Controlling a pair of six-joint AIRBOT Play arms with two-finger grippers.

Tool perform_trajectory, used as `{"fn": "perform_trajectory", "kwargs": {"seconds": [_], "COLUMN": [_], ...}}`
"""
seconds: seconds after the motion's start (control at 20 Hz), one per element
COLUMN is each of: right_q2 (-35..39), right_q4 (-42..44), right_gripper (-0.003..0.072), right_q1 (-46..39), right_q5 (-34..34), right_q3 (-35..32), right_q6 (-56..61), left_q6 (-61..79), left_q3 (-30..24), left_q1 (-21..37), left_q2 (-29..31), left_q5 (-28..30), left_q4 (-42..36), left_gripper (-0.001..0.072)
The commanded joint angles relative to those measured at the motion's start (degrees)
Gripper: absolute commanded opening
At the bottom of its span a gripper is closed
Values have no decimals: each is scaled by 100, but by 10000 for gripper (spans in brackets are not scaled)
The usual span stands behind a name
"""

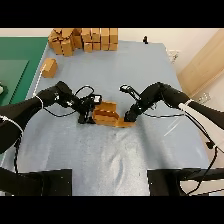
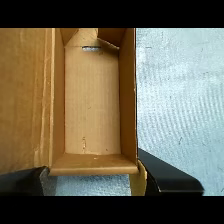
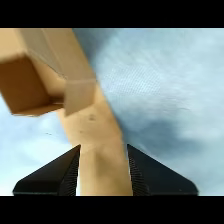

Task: Fold the box.

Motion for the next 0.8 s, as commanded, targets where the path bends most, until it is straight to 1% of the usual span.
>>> {"fn": "perform_trajectory", "kwargs": {"seconds": [0.0,0.05,0.15,0.2,0.25,0.35,0.4,0.45,0.5,0.6,0.65,0.75], "right_q2": [118,155,177,170,170,173,170,170,170,170,170,164], "right_q4": [-264,-267,-258,-254,-232,-81,-39,-2,90,345,437,522], "right_gripper": [477,476,477,447,368,358,319,225,155,123,31,27], "right_q1": [144,282,562,682,815,1016,1082,1137,1161,1163,1172,1198], "right_q5": [127,203,407,413,420,525,654,857,1012,1067,994,975], "right_q3": [4,4,4,2,2,2,2,2,2,2,2,2], "right_q6": [-918,-1353,-1751,-1847,-1847,-1840,-1843,-1840,-1843,-1821,-1818,-1818], "left_q6": [-9,-9,-9,-9,-9,-9,-9,-9,-9,-9,-9,-9], "left_q3": [0,0,0,0,0,0,0,0,0,0,0,0], "left_q1": [7,7,7,7,7,7,7,7,7,7,7,7], "left_q2": [0,0,0,0,0,0,0,0,0,0,0,0], "left_q5": [28,28,26,26,22,26,26,26,24,24,24,24], "left_q4": [-13,-13,-13,-13,-13,-13,-13,-13,-13,-15,-15,-15], "left_gripper": [168,168,169,168,168,168,168,168,168,168,168,168]}}
